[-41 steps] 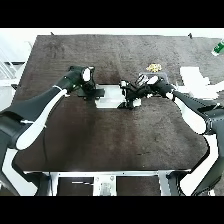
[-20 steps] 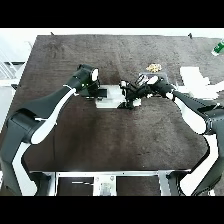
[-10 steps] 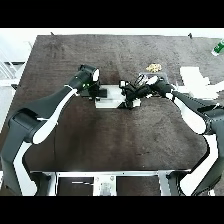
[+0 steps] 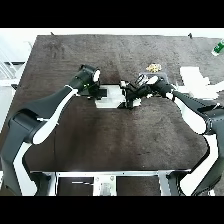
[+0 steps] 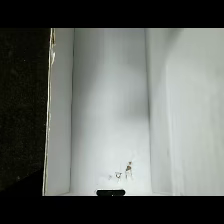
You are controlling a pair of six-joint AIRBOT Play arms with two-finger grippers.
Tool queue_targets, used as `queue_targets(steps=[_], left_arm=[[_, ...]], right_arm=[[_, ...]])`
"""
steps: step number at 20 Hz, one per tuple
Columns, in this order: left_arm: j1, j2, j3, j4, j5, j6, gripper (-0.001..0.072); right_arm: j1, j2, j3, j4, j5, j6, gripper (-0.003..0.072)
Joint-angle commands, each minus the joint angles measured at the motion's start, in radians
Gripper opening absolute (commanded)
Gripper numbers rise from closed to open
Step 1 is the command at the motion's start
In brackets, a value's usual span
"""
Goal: Fold the box and place the chain.
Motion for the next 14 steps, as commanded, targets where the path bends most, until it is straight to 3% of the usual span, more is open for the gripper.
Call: queue_targets(steps=[1, 3, 8, 10, 14], left_arm=[[-0.002, 0.020, 0.002, -0.016, 0.000, 0.040, 0.0382], [-0.002, 0.051, 0.002, -0.004, -0.027, 0.051, 0.0451], [-0.008, 0.141, -0.016, 0.019, -0.077, 0.076, 0.0449], [-0.023, 0.208, -0.068, 0.042, -0.038, 0.076, 0.0448], [-0.025, 0.404, -0.275, 0.040, 0.131, 0.072, 0.0448]], right_arm=[[0.000, 0.000, 0.000, 0.002, 0.001, 0.003, 0.0515], [0.000, 0.000, 0.000, 0.002, 0.001, 0.003, 0.0515], [0.000, 0.000, 0.000, 0.002, 0.001, 0.003, 0.0515], [0.000, 0.000, 0.000, 0.002, 0.001, 0.003, 0.0515], [0.000, 0.000, 0.000, 0.002, 0.001, 0.003, 0.0515]])
